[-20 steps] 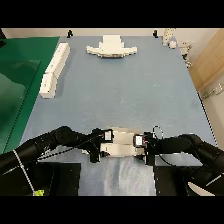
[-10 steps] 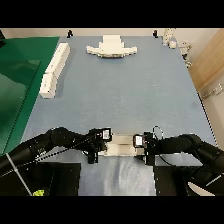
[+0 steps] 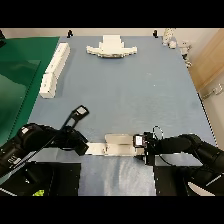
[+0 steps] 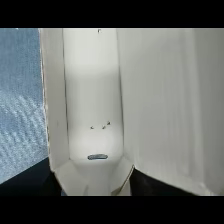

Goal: Fold the box.

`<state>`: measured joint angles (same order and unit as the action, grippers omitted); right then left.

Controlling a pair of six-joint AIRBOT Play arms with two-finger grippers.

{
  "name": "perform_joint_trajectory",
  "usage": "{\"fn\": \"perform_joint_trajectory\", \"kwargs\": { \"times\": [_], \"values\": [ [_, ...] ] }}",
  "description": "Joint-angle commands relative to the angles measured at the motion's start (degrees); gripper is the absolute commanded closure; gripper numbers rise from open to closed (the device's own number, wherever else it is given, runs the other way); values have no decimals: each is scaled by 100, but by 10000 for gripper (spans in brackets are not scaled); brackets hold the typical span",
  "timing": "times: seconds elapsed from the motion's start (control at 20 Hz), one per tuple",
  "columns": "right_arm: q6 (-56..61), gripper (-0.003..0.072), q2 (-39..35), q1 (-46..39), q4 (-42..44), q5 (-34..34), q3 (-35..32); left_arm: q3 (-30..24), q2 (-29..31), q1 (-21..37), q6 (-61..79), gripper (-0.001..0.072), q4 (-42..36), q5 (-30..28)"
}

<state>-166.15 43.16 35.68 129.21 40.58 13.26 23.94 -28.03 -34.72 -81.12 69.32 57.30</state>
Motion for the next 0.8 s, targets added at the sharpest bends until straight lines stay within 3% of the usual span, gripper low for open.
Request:
{"fn": "perform_joint_trajectory", "kwargs": {
  "times": [0.0,0.15,0.25,0.55,0.75],
  "values": [
    [2,149,-2,0,0,-2,0,4,109,1056,-1589,692,282,850],
    [2,149,-2,0,0,-2,0,-175,-251,1895,-1508,692,-98,890],
    [2,149,-2,0,0,-2,0,-321,-570,2151,-1198,693,-420,863],
    [2,149,-2,0,0,-2,0,-649,-1545,1893,-315,693,-1860,90],
    [2,149,-2,0,0,-2,0,-658,-1725,1368,-170,693,-2277,-275]
  ]
}}
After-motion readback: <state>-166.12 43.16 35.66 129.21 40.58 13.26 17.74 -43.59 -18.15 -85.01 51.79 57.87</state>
